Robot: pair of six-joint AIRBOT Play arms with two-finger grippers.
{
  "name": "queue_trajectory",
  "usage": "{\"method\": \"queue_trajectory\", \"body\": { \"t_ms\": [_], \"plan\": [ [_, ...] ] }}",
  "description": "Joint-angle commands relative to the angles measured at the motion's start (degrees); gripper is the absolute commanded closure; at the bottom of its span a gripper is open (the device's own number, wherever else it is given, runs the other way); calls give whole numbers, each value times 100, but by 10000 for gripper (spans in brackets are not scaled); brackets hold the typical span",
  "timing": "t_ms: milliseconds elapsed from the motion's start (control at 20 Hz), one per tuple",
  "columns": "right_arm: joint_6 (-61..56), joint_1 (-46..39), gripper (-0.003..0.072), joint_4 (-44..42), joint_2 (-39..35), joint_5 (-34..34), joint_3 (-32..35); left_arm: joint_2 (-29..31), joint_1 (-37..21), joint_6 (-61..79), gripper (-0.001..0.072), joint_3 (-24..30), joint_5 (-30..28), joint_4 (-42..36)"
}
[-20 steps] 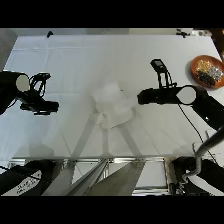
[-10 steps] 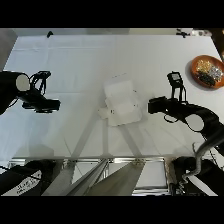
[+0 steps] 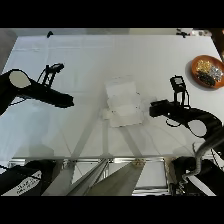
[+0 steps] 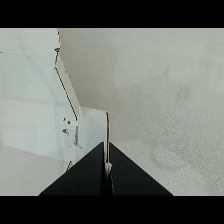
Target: Fold the box and place the chain.
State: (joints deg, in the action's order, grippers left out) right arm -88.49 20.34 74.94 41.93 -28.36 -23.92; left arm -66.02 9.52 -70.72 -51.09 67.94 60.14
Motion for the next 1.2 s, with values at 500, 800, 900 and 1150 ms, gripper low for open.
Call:
{"method": "queue_trajectory", "body": {
  "t_ms": [500, 800, 900, 1150],
  "plan": [
    [0, 7, 677, -11, -13, -129, 9, -962, 1355, 791, 475, 2, -984, -1001],
    [0, 7, 677, -17, -13, -236, 9, -988, 1191, 568, 66, -76, -1523, -1185],
    [0, 7, 677, -15, -13, -269, 9, -1067, 975, 938, 64, -157, -1386, -1480],
    [2, 7, 677, -17, -13, -269, 9, -1788, 461, 2343, 73, -656, -437, -3029]
  ]
}}
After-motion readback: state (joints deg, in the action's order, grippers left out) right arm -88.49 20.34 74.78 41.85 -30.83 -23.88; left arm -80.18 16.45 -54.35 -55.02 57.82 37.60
